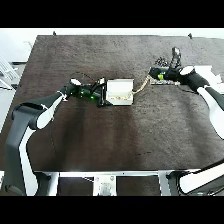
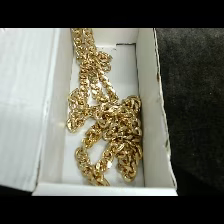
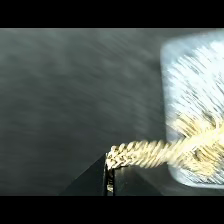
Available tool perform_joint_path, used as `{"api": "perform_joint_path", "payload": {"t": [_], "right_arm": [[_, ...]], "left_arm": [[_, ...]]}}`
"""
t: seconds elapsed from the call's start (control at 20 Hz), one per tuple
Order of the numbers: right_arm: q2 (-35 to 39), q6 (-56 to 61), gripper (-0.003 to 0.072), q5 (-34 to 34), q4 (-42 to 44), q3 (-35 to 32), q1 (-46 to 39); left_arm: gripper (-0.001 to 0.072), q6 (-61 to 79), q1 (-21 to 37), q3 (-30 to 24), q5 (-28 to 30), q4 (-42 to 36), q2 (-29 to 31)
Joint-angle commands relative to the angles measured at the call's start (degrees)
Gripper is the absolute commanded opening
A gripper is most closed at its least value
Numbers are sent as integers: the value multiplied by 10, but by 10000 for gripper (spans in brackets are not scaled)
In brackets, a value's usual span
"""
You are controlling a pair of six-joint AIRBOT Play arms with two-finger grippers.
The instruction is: Fold the box and place the chain.
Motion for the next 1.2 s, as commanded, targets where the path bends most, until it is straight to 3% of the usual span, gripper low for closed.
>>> {"api": "perform_joint_path", "payload": {"t": [0.0, 0.5, 1.15], "right_arm": [[89, 0, 9, 13, -29, 0, 19], [245, 3, 9, 14, -108, 0, 116], [259, 22, 9, 48, -127, -10, 214]], "left_arm": [[275, 0, 0, 0, 0, 0, 0], [276, 0, 0, 0, -1, 0, 0], [275, 0, 0, 0, -2, -2, 0]]}}
